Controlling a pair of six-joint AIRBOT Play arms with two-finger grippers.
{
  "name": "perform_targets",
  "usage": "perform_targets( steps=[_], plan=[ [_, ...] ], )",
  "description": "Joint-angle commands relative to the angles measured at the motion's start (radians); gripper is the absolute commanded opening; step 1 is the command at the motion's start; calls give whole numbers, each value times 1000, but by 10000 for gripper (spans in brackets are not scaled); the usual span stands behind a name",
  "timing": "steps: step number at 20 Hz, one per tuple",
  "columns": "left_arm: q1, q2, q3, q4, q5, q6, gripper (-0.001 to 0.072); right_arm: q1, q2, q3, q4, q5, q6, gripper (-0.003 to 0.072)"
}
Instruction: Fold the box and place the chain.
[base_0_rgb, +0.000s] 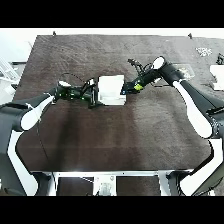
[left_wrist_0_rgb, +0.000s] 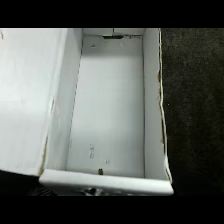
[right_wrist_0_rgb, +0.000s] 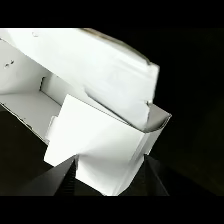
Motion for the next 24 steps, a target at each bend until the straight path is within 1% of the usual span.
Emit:
perform_targets(
  steps=[1,3,6,8,13,16,19,21,24],
  plan=[
    [0,1,0,0,0,0,468,26,0,2,-13,-27,19,510],
    [0,1,0,0,0,0,468,40,0,2,-30,-37,55,510],
    [0,1,0,0,0,0,468,55,0,2,-117,-53,118,510],
    [0,1,0,0,0,0,468,60,0,2,-146,-55,148,510],
    [0,1,0,0,-1,0,467,90,-1,2,-211,-110,220,510],
    [0,1,0,0,-1,0,468,113,-1,2,-317,-114,306,510],
    [0,1,0,0,-2,0,468,130,-1,3,-337,-117,359,509],
    [0,1,0,0,-2,0,468,151,-1,4,-410,-116,427,510],
    [0,1,0,0,-1,0,468,177,-1,5,-455,-115,460,509]
  ],
)
